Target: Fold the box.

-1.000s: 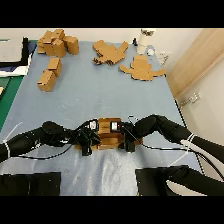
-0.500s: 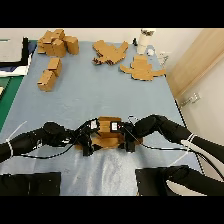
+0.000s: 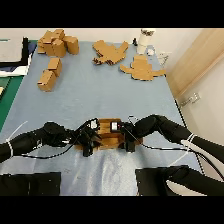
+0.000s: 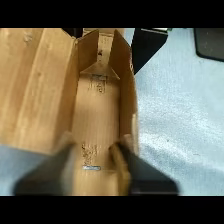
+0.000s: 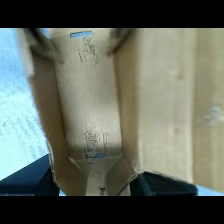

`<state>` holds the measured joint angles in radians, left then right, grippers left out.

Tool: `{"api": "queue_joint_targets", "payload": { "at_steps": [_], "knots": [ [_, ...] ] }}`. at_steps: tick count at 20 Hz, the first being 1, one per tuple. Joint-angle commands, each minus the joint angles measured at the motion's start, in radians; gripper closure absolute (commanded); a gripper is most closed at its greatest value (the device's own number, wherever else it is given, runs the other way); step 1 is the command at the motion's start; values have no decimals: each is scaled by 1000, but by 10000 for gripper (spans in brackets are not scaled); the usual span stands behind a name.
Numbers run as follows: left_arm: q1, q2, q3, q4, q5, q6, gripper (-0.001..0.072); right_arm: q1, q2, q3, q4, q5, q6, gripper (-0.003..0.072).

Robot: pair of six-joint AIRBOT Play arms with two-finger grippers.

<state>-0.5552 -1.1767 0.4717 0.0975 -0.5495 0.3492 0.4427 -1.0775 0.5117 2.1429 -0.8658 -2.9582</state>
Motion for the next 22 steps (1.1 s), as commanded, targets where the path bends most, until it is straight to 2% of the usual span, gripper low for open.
{"api": "queue_joint_targets", "payload": {
  "at_steps": [1,6,8,10,11,13,14,16,18,19,22],
  "knots": [
    [2,11,1,33,0,2,697,0,-1,0,0,0,-1,208],
    [42,79,-12,108,9,-95,695,0,-1,0,0,0,-1,208],
    [72,132,-12,294,-3,-336,695,0,-1,0,0,0,-1,208],
    [100,211,-11,500,-79,-601,695,0,-1,0,0,0,-1,208],
    [111,261,-11,565,-135,-714,695,0,-1,0,0,0,-1,208],
    [127,357,-11,608,-230,-849,695,0,-1,0,0,0,-1,208],
    [136,406,-12,636,-253,-957,695,0,-1,0,0,0,-1,208],
    [172,473,-12,760,-245,-1325,695,0,-1,0,0,0,-1,208],
    [235,484,-13,903,-267,-1716,696,0,-1,0,0,0,-1,208],
    [267,475,-14,932,-291,-1807,695,0,-1,0,0,0,-1,208],
    [344,412,-14,930,-310,-1852,696,0,-1,0,0,0,-1,208]
  ]
}}
